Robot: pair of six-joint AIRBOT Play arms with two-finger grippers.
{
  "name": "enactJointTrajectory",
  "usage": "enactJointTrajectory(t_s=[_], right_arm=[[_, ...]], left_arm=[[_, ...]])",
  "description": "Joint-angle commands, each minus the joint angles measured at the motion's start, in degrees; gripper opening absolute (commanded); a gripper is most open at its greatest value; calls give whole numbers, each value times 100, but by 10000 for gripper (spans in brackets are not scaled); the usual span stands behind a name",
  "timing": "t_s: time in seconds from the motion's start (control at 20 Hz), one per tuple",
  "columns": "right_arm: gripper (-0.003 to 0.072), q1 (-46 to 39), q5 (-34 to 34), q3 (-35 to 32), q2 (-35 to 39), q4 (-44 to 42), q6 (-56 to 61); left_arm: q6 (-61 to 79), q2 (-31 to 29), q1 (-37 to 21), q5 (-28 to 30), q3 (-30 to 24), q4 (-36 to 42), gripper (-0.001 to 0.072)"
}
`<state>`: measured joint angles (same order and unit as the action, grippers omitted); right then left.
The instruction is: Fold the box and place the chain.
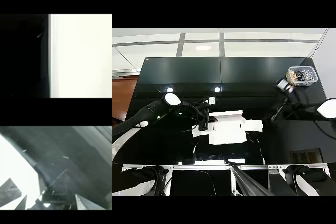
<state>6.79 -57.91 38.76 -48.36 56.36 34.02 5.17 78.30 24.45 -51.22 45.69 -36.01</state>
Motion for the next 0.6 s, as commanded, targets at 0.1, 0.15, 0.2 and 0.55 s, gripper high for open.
enactJointTrajectory(t_s=[0.1, 0.15, 0.2, 0.55], right_arm=[[695, 1147, 870, -815, -17, -262, -1550], [695, 1399, 1152, -973, -31, -258, -1661], [695, 1663, 1386, -1106, -50, -258, -1808], [695, 2774, 1674, -1283, -743, -262, -2524]], left_arm=[[208, 225, 57, 81, 17, -26, 26], [208, 223, 57, 87, 17, -52, 25], [208, 225, 63, 94, 17, -142, 26], [208, 229, 61, 114, 17, -256, 25]])
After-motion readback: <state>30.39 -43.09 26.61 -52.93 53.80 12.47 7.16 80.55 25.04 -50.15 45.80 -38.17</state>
